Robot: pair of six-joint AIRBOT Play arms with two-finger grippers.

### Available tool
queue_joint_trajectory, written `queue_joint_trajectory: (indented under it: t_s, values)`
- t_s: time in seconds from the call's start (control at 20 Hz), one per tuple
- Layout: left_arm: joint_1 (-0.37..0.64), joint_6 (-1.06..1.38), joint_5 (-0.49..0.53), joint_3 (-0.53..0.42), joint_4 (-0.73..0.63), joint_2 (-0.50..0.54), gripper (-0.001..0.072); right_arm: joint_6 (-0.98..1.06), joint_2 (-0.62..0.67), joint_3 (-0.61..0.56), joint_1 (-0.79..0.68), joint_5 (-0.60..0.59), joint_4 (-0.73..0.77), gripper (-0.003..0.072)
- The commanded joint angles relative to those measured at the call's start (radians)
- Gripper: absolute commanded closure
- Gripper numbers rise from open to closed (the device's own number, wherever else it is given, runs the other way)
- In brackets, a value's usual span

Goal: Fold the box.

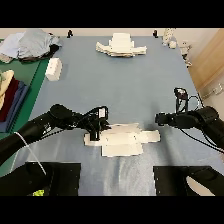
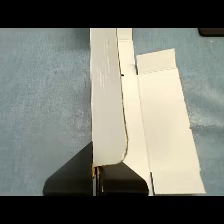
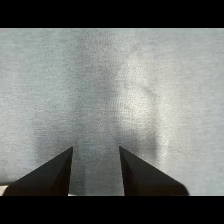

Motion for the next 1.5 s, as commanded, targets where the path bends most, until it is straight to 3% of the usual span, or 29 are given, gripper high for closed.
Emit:
queue_joint_trajectory:
  t_s: [0.0,0.2,0.4,0.8,0.85,0.9,0.95,1.1,1.25,1.45]
  values:
    - [-0.005,0.013,-0.003,-0.01,-0.013,-0.032,0.07,0.017,0.001,0.001,-0.001,0.002,-0.003,0.0229]
    - [-0.006,0.013,-0.019,-0.01,-0.012,-0.046,0.0699,0.024,0.001,0.001,-0.001,0.003,-0.004,0.0229]
    - [-0.006,0.013,-0.095,-0.01,0.03,-0.049,0.0699,0.024,0.001,0.001,-0.001,0.003,-0.004,0.023]
    - [-0.006,-0.034,-0.092,-0.01,0.037,-0.048,0.0698,0.023,0.003,0.002,-0.001,-0.008,0.011,0.0242]
    - [-0.006,-0.034,-0.092,-0.01,0.037,-0.048,0.0698,0.021,0.003,0.012,0.0,-0.039,0.051,0.032]
    - [-0.006,-0.034,-0.092,-0.01,0.037,-0.048,0.0698,-0.018,0.003,0.032,0.001,-0.1,0.101,0.0558]
    - [-0.006,-0.034,-0.092,-0.01,0.036,-0.048,0.0699,-0.097,0.005,0.06,0.004,-0.181,0.179,0.0683]
    - [-0.006,-0.034,-0.093,-0.01,0.036,-0.048,0.0698,-0.258,0.058,0.113,0.071,-0.333,0.391,0.0685]
    - [-0.006,-0.034,-0.093,-0.01,0.036,-0.048,0.0699,-0.241,0.162,0.106,0.243,-0.428,0.391,0.0685]
    - [-0.006,-0.034,-0.093,-0.01,0.036,-0.048,0.0698,-0.312,0.285,-0.014,0.56,-0.385,0.38,0.0685]
